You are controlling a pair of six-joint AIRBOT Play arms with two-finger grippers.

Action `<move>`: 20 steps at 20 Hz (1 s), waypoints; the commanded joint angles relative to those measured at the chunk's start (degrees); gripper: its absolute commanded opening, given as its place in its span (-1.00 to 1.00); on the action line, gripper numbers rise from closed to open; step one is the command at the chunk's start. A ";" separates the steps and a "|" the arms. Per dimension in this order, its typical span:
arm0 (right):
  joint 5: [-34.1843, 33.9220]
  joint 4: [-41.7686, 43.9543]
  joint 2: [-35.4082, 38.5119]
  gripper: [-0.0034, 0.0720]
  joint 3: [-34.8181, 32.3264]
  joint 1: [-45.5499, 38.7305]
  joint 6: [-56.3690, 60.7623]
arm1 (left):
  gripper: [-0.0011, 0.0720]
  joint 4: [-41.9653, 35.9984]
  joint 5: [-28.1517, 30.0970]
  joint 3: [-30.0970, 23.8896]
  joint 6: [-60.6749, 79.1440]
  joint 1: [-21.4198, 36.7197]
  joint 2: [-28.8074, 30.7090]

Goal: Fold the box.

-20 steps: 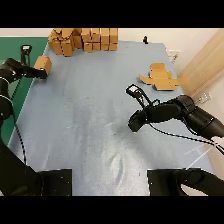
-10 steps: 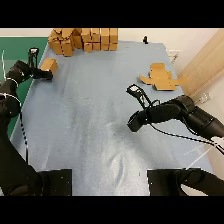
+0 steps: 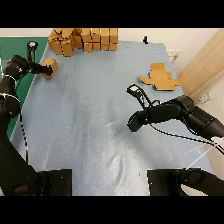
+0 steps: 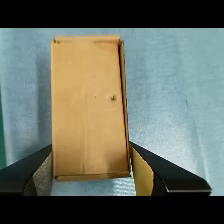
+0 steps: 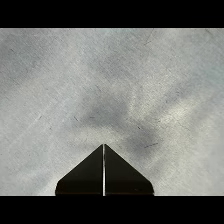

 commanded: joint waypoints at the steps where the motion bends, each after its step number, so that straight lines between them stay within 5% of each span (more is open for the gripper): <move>1: -0.02 0.04 -0.02 -0.89 0.00 0.04 0.02 | 0.95 -0.02 -1.25 3.41 -0.04 -0.02 0.15; 9: 0.46 0.04 -0.02 -0.89 0.02 0.04 0.02 | 0.95 -0.55 -4.81 3.43 -0.04 -0.76 6.56; 12: 5.35 1.95 0.15 -0.89 0.04 0.04 0.00 | 0.94 -10.05 -25.14 3.43 0.02 -1.31 12.52; 14: 11.15 5.51 0.17 -0.89 0.17 0.04 -0.04 | 0.08 -20.04 -46.03 2.62 2.10 -1.77 15.02; 16: 14.82 8.20 0.15 -0.89 0.70 0.04 -1.77 | 0.01 -31.98 -61.22 -0.33 4.70 -3.08 17.11; 18: 14.45 11.04 0.17 -0.89 1.60 0.26 -6.73 | -0.69 -35.10 -62.73 -8.59 8.31 -4.90 23.08; 20: 14.10 11.85 0.24 -0.89 1.84 1.05 -7.74 | -0.69 -31.21 -63.08 -17.46 8.02 -7.58 29.97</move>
